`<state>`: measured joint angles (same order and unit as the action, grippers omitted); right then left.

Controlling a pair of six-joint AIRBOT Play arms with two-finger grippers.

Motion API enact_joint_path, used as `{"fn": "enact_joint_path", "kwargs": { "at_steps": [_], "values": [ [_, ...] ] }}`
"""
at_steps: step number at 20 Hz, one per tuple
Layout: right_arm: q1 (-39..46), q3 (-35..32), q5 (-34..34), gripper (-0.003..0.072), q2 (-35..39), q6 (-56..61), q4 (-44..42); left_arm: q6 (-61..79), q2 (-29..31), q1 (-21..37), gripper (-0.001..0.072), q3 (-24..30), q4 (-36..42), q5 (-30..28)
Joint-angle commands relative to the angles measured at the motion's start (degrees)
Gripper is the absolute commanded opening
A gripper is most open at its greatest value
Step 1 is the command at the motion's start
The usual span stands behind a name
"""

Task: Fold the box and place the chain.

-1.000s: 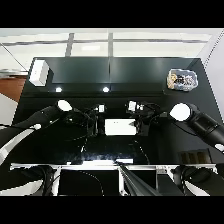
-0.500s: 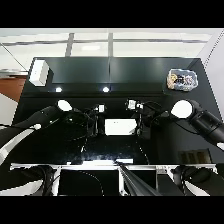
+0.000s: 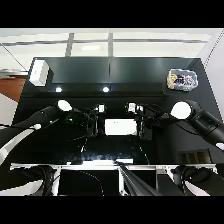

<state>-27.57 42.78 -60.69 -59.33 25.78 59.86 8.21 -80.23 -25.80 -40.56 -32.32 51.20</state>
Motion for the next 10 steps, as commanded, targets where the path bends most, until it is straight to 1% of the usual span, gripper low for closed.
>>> {"fn": "enact_joint_path", "kwargs": {
  "at_steps": [1,3,7,10],
  "values": [
    [0.0,0.0,0.5,0.0703,-0.5,0.2,0.4,0.0,0.0,0.0,0.0404,0.0,0.0,0.0],
    [0.0,0.0,1.1,0.0703,-1.3,0.2,0.4,0.0,0.0,0.0,0.0404,0.0,0.0,0.0],
    [0.0,0.0,5.5,0.0702,-1.6,0.2,0.9,0.0,0.0,0.0,0.0404,0.0,0.0,0.0],
    [0.0,0.0,5.6,0.0701,-1.6,0.2,2.4,0.0,0.0,0.0,0.0404,0.0,0.0,0.0]
  ]
}}
